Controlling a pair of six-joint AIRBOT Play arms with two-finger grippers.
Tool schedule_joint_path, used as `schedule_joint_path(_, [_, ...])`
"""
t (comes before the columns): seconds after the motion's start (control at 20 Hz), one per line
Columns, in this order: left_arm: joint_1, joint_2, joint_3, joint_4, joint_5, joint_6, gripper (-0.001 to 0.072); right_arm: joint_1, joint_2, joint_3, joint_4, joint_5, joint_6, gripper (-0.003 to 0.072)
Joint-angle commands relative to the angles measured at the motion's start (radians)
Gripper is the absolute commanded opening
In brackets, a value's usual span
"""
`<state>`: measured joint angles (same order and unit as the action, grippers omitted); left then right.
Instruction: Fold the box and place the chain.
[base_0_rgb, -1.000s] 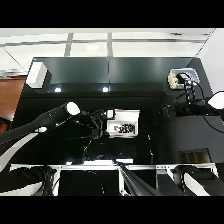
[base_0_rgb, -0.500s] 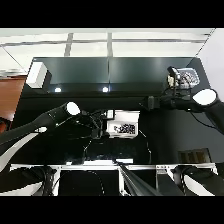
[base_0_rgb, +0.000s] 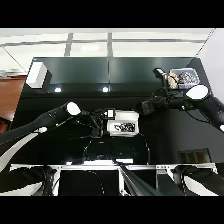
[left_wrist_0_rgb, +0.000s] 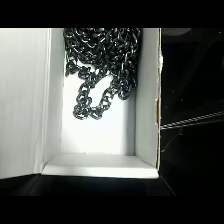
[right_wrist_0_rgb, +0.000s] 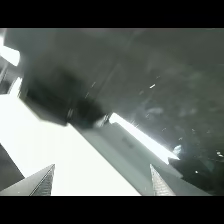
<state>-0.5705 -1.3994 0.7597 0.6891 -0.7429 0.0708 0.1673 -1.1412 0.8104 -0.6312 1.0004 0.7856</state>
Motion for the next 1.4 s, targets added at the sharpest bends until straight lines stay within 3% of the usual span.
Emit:
schedule_joint_path(0.0, [0.001, 0.000, 0.001, 0.001, 0.023, 0.000, 0.0459, 0.005, -0.003, 0.019, -0.053, 0.117, -0.131, 0.0676])
schedule_joint_path(0.2, [0.000, 0.000, 0.001, 0.002, 0.022, 0.000, 0.0459, 0.080, -0.003, 0.016, -0.195, 0.108, -0.308, 0.0675])
schedule_joint_path(0.4, [0.000, 0.000, 0.001, 0.002, 0.022, 0.000, 0.0460, 0.139, -0.004, 0.015, -0.200, 0.068, -0.446, 0.0675])
schedule_joint_path(0.7, [0.000, 0.000, 0.001, 0.001, 0.021, 0.000, 0.0460, 0.171, -0.006, -0.048, -0.190, 0.035, -0.494, 0.0676])
schedule_joint_path(1.35, [0.000, 0.000, 0.001, 0.002, 0.003, 0.000, 0.0459, 0.196, -0.006, -0.036, -0.172, -0.040, -0.517, 0.0674])
